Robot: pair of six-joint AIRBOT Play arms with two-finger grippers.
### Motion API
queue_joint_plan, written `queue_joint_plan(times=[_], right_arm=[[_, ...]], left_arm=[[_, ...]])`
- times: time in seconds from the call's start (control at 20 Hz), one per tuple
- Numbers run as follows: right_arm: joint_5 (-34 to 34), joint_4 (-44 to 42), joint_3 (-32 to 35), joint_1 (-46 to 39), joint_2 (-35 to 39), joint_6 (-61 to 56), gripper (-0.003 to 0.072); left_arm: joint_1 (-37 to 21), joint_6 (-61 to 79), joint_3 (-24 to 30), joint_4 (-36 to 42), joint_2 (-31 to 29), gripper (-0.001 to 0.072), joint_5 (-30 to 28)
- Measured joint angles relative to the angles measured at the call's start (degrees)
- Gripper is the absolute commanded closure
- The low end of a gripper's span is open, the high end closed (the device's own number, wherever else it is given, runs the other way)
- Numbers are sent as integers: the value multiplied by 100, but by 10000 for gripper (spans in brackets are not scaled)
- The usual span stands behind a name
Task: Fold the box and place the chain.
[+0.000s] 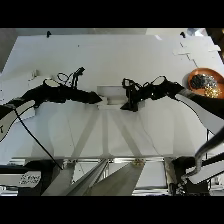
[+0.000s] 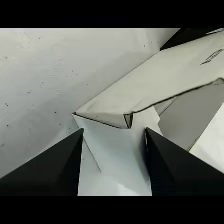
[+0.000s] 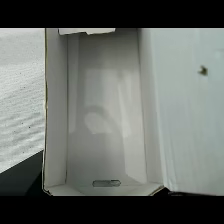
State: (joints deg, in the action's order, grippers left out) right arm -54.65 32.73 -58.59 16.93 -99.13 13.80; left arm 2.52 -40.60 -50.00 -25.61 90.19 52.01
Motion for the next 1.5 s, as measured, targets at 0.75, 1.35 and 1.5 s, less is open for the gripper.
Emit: queue_joint_plan(times=[0.75, 1.35, 1.5], right_arm=[[2, 0, 0, 0, 0, 0, 309], [4, 0, 0, 2, 0, 7, 309], [4, 2, 0, 2, 0, 11, 309]], left_arm=[[1078, -2667, -645, -2887, -245, 389, -413], [1755, -5740, -1316, -4815, -184, 434, -13], [1864, -6273, -1335, -5040, -83, 470, 166]])
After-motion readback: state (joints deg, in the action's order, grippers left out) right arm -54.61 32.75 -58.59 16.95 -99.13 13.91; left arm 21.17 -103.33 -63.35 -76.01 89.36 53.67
